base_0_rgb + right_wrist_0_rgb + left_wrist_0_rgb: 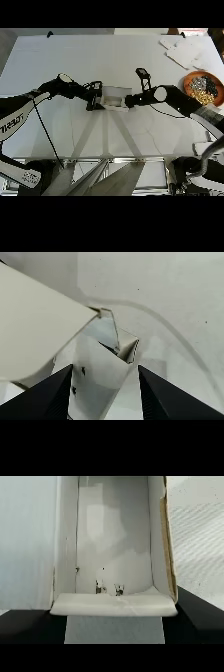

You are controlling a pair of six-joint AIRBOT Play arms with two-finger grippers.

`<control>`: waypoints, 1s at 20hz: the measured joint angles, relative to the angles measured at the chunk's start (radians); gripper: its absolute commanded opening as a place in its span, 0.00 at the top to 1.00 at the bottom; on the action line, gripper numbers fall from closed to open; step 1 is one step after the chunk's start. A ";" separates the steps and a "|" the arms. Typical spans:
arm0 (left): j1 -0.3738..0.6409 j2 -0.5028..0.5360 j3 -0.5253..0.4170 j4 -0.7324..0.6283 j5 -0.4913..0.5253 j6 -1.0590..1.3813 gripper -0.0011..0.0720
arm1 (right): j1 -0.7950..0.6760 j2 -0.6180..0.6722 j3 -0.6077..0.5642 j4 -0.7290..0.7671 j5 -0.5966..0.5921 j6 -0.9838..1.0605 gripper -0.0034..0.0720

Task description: Fold the box and place the chain.

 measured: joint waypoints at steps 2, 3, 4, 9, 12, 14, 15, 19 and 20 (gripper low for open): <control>0.000 0.000 0.000 0.000 -0.001 0.000 0.47 | 0.015 -0.012 0.013 -0.039 0.004 0.048 0.38; 0.000 0.000 0.000 0.000 -0.001 0.000 0.47 | 0.021 -0.016 0.023 -0.061 0.005 0.079 0.38; 0.000 0.000 0.000 0.000 0.000 0.000 0.47 | 0.025 -0.018 0.033 -0.080 0.009 0.110 0.38; 0.000 0.000 0.000 0.000 0.000 0.000 0.47 | 0.043 -0.024 0.078 -0.133 0.049 0.222 0.42; 0.000 0.000 0.000 0.000 0.000 0.000 0.47 | 0.060 -0.026 0.086 -0.143 0.065 0.249 0.42; 0.000 0.000 0.000 0.000 0.000 0.000 0.47 | 0.069 -0.027 0.089 -0.150 0.071 0.260 0.42; 0.000 0.000 0.000 0.000 0.000 0.000 0.47 | 0.072 -0.027 0.090 -0.157 0.074 0.264 0.42; 0.000 0.000 0.000 -0.001 0.000 0.000 0.47 | 0.078 -0.027 0.090 -0.251 0.105 0.336 0.42; 0.000 0.000 0.000 -0.001 0.000 0.000 0.47 | 0.079 -0.027 0.091 -0.284 0.114 0.352 0.42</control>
